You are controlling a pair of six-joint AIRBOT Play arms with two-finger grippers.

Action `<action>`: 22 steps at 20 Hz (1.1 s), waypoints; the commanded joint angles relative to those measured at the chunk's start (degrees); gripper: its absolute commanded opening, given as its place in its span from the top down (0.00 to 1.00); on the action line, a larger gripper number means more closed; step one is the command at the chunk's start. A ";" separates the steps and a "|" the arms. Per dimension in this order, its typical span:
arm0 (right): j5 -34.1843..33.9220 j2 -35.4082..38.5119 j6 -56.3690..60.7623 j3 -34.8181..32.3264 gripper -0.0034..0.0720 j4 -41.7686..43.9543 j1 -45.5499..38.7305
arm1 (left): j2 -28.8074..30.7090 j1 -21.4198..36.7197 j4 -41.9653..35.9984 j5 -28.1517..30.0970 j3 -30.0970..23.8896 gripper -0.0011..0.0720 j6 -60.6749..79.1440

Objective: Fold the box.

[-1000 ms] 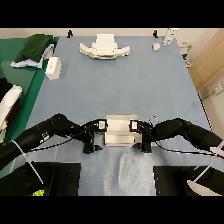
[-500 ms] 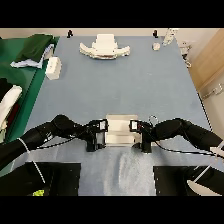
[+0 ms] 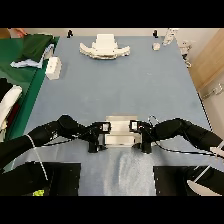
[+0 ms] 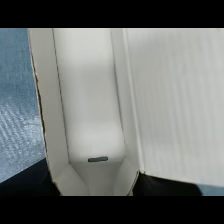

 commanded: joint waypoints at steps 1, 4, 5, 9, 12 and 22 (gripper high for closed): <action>0.04 -0.02 0.13 -0.02 0.25 0.04 -0.02 | -1.73 -0.76 -0.26 -0.02 0.87 0.05 0.13; 0.02 -0.02 0.13 -0.02 0.25 0.04 -0.02 | -1.84 -0.76 -0.28 0.02 0.92 0.05 -0.02; 0.02 -0.02 0.13 -0.02 0.25 0.04 -0.02 | -1.84 -0.76 -0.28 0.02 0.92 0.05 -0.04; 0.04 -0.02 0.13 -0.02 0.25 0.04 -0.02 | -1.81 -0.74 -0.24 0.20 0.90 0.05 -0.59; 0.02 -0.02 0.13 -0.02 0.25 0.04 -0.02 | -1.22 0.87 -0.59 -0.50 0.42 0.05 -0.42; 0.02 -0.02 0.13 -0.02 0.25 0.04 -0.02 | 1.14 1.62 -6.97 -0.61 -1.84 0.05 6.40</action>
